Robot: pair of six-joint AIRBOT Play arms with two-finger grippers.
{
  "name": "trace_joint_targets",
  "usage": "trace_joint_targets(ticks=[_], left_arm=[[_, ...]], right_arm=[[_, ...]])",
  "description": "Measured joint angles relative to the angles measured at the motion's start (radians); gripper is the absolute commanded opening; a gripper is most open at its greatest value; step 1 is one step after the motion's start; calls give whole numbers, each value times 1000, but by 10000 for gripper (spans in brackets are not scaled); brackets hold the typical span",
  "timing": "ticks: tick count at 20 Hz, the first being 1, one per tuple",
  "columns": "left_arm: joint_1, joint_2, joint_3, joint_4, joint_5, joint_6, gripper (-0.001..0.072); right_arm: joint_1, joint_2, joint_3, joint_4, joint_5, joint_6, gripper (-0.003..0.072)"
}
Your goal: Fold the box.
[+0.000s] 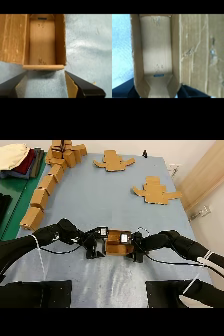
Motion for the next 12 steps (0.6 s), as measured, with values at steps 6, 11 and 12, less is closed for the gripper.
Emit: trace_joint_targets(ticks=[6,11,12], left_arm=[[-29,0,5,-23,38,-3,702],[-30,1,6,31,43,-73,702],[-26,2,6,42,43,-81,702]], right_arm=[[0,0,0,0,0,0,585],[0,0,0,1,2,0,585],[0,0,0,1,2,0,585]])
